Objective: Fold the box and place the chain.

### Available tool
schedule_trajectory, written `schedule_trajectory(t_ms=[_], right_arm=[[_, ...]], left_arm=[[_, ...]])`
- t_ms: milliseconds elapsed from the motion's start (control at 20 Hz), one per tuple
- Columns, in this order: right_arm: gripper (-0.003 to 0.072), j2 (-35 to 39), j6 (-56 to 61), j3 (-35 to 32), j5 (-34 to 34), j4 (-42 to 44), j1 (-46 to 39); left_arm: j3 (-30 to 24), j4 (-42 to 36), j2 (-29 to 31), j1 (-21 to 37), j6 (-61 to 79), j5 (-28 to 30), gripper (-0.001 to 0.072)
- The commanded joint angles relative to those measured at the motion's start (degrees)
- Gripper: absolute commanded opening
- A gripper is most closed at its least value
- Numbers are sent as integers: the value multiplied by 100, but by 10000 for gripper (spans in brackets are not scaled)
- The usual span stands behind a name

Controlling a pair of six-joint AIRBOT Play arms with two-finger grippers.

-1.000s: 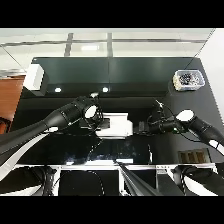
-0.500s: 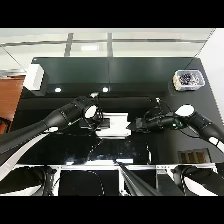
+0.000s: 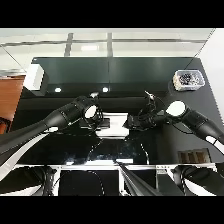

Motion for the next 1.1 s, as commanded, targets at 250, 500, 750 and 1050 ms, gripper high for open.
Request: schedule_trajectory(t_ms=[250, 500, 750, 1050], right_arm=[[419, -247, 1829, 643, -192, -1711, 887], [419, -719, 2787, 1088, -46, -2688, 1342], [372, -988, 3418, 1364, 404, -3534, 1615], [371, -1539, 4111, 1989, 1010, -4428, 2046]], left_arm=[[4, 0, 2, 4, 2, 2, 26], [4, 0, 2, 4, 2, 2, 26], [4, 0, 2, 4, 2, 2, 27], [4, 0, 2, 4, 2, 2, 26]])
